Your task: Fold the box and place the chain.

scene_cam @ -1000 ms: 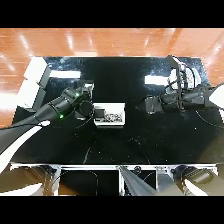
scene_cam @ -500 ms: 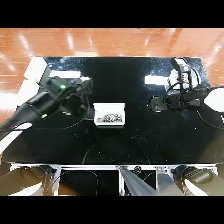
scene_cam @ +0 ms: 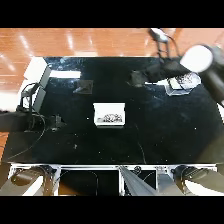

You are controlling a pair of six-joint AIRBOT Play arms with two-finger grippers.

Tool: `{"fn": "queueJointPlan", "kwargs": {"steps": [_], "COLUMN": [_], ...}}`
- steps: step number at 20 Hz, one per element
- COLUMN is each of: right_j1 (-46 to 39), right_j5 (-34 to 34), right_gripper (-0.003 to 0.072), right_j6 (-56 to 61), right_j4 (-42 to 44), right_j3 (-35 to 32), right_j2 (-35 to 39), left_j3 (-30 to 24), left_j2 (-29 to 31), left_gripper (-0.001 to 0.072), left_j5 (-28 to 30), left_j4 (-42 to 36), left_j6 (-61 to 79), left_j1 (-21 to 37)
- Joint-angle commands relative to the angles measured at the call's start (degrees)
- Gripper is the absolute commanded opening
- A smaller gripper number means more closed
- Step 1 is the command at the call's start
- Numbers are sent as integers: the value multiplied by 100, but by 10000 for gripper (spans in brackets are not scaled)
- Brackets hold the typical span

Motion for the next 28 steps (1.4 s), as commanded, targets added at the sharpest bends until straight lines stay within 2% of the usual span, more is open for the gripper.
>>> {"fn": "queueJointPlan", "kwargs": {"steps": [1,4,8,12,18,23,28], "right_j1": [160,308,352,492,654,782,988], "right_j5": [918,1080,1617,2433,2741,2892,2686], "right_gripper": [711,710,709,709,708,708,708], "right_j6": [-859,-1725,-2378,-2894,-3235,-3250,-3254], "right_j4": [289,533,573,551,732,868,686], "right_j3": [1727,1823,1821,1786,1681,1582,1405], "right_j2": [-1838,-2332,-2374,-2374,-2376,-2376,-2376], "left_j3": [-378,-400,-400,-400,-400,-400,-400], "left_j2": [426,400,398,398,315,50,-7], "left_gripper": [644,643,642,641,638,637,636], "left_j5": [-321,-334,-481,-675,-1139,-1137,-1134], "left_j4": [-885,-887,-866,-872,-892,-896,-920], "left_j6": [785,785,883,887,883,883,881], "left_j1": [352,188,118,118,118,116,116]}}
